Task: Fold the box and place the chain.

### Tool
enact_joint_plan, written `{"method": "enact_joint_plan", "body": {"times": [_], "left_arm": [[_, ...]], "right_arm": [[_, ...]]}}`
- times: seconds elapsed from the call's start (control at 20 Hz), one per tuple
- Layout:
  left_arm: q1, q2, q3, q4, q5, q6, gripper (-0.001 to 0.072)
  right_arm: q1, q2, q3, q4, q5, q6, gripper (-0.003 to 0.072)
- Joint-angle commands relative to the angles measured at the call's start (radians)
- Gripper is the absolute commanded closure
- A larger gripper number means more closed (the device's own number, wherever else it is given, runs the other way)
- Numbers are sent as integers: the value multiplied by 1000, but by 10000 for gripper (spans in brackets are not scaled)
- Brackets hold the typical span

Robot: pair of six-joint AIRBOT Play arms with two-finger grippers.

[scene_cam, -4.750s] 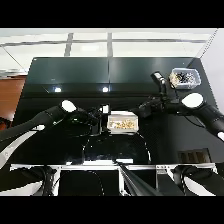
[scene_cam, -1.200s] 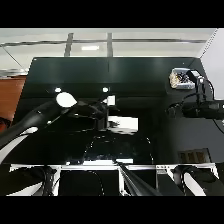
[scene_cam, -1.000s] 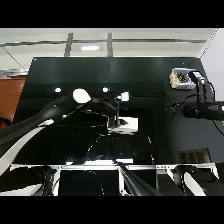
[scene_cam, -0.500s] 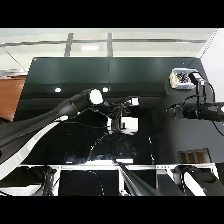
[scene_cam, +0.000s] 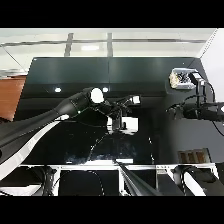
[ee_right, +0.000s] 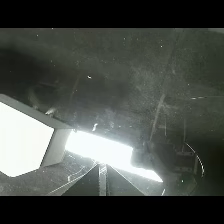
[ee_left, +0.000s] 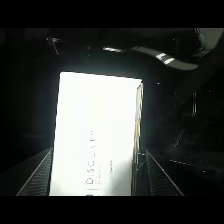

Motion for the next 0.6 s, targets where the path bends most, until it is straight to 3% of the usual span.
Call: {"method": "enact_joint_plan", "body": {"times": [0.0, 0.55], "left_arm": [[-5, -1, 2, 5, -4, -14, -2], [-71, -4, 2, 249, -5, -109, 1]], "right_arm": [[0, 0, 0, 1, 1, 1, 638], [0, 0, -1, 0, 0, 1, 637]]}}
